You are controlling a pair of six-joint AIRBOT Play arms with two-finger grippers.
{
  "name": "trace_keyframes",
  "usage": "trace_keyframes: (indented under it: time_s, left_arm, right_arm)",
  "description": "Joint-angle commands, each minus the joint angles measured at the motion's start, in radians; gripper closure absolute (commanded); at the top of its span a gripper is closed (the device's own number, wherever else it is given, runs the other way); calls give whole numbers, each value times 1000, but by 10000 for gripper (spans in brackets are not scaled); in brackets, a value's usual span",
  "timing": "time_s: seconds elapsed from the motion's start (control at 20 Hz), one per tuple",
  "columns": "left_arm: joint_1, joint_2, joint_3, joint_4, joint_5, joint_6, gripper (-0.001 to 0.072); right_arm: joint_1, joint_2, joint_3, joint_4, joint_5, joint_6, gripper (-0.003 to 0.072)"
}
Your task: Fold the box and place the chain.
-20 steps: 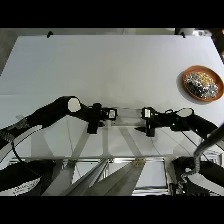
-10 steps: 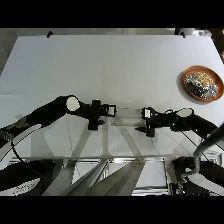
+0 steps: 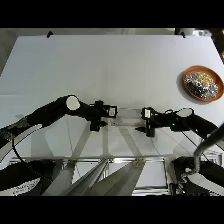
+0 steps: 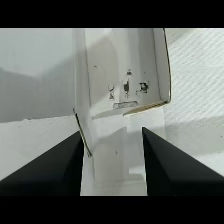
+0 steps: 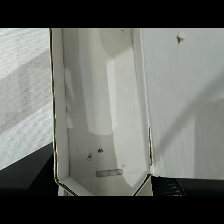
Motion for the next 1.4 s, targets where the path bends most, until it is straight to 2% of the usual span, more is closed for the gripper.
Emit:
trace_keyframes:
  time_s: [0.0, 0.1, 0.4, 0.6, 0.65, 0.7, 1.05, 1.35]
  left_arm:
    - [-1, -1, 0, -8, -16, 6, 367]
    - [-1, -1, 0, -8, -30, 6, 472]
    - [-14, -1, 0, -16, -39, -5, 473]
    - [-27, -3, 0, -31, 30, -4, 473]
    - [-29, -3, 0, -31, 39, -4, 481]
    - [-32, -3, 0, -31, 46, -4, 519]
    - [-80, -31, 0, -43, 60, -4, 519]
    - [-103, -34, 0, -106, 143, -4, 520]
  right_arm:
    - [0, 0, 0, 1, 0, 0, 216]
    - [0, 0, 0, 1, 0, 0, 216]
    - [0, 0, 0, 0, 0, 0, 216]
    - [0, 0, 0, 1, 0, 0, 216]
    - [0, 0, 0, 1, 0, 0, 216]
    - [0, 0, 0, 0, 0, 0, 216]
    - [0, 0, 0, 1, 0, 0, 216]
    - [0, 0, 0, 1, 0, 0, 216]
